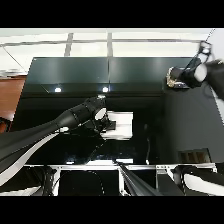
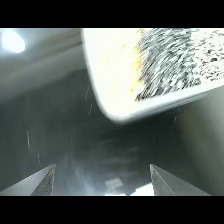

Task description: Fold the box and place the chain.

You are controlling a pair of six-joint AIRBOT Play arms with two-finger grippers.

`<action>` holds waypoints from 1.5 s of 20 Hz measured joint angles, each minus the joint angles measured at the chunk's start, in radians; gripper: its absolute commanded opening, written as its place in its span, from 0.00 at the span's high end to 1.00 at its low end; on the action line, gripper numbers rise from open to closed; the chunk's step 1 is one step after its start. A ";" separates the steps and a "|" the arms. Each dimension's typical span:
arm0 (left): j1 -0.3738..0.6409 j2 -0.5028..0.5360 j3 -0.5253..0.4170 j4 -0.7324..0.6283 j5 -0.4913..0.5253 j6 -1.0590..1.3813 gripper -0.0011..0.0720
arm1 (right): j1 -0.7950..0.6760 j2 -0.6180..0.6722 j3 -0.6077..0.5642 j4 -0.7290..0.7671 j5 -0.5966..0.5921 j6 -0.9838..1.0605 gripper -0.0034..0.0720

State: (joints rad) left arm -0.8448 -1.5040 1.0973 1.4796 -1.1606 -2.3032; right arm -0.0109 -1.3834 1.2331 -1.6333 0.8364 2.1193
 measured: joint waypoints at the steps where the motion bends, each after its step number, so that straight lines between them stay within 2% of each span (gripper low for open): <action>1: 0.000 0.000 0.000 0.000 0.000 0.000 0.95 | -0.058 -0.068 0.080 0.083 0.021 -0.006 0.20; 5: 0.000 0.000 0.000 0.000 0.000 0.000 0.95 | -0.166 -0.307 0.352 0.279 0.152 -0.014 0.20; 6: 0.000 0.000 0.000 0.000 0.000 0.000 0.95 | -0.176 -0.351 0.398 0.303 0.170 -0.010 0.26; 7: 0.000 0.000 0.000 0.000 0.000 0.000 0.95 | -0.183 -0.384 0.429 0.321 0.185 0.000 0.26; 11: 0.000 0.000 0.000 0.000 0.000 0.000 0.95 | -0.190 -0.467 0.491 0.348 0.215 0.064 0.26; 17: 0.000 0.000 0.000 0.000 0.000 0.000 0.95 | -0.178 -0.530 0.511 0.364 0.198 0.130 0.26; 19: 0.000 0.000 0.000 0.000 0.000 0.000 0.95 | -0.171 -0.548 0.513 0.367 0.182 0.134 0.52; 20: 0.000 0.000 0.000 0.000 0.000 0.000 0.95 | -0.167 -0.557 0.513 0.372 0.182 0.130 0.86; 21: 0.000 0.000 0.000 0.000 0.000 0.000 0.95 | -0.164 -0.562 0.514 0.380 0.177 0.111 0.94; 25: 0.000 0.000 0.000 0.000 0.000 0.000 0.95 | -0.164 -0.546 0.543 0.428 0.204 -0.069 0.94; 30: 0.000 0.000 0.000 0.000 0.000 0.000 0.95 | -0.167 -0.373 0.563 0.447 0.272 -0.349 0.94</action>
State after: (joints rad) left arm -0.8448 -1.5040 1.0973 1.4796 -1.1610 -2.3035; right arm -0.1776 -1.7565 1.7962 -1.1858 1.1088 1.7706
